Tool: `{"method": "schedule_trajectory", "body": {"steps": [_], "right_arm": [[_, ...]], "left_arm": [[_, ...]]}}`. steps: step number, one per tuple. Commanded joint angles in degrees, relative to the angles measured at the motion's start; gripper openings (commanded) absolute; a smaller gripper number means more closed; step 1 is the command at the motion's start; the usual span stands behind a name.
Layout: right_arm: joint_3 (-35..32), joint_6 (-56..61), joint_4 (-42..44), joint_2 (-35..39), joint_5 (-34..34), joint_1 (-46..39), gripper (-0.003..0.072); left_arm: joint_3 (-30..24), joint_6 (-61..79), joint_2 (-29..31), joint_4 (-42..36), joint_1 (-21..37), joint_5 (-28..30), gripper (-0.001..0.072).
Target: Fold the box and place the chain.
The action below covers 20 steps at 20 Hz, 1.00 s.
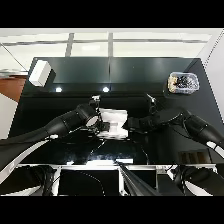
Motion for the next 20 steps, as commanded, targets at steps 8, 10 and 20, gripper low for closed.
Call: {"method": "schedule_trajectory", "body": {"steps": [8,10,20], "right_arm": [[5.0,12.6,-13.4,-4.9,2.6,6.9,0.0461],[7.0,16.9,-17.4,-6.1,2.8,8.3,0.0461],[12.0,30.7,-32.6,-9.6,-3.3,14.4,0.046]], "left_arm": [[0.0,0.1,0.0,0.0,0.0,0.0,0.0028],[0.0,0.1,0.0,0.0,0.0,0.0,0.0028],[0.0,0.1,0.0,0.0,0.0,0.0,0.0028]]}}
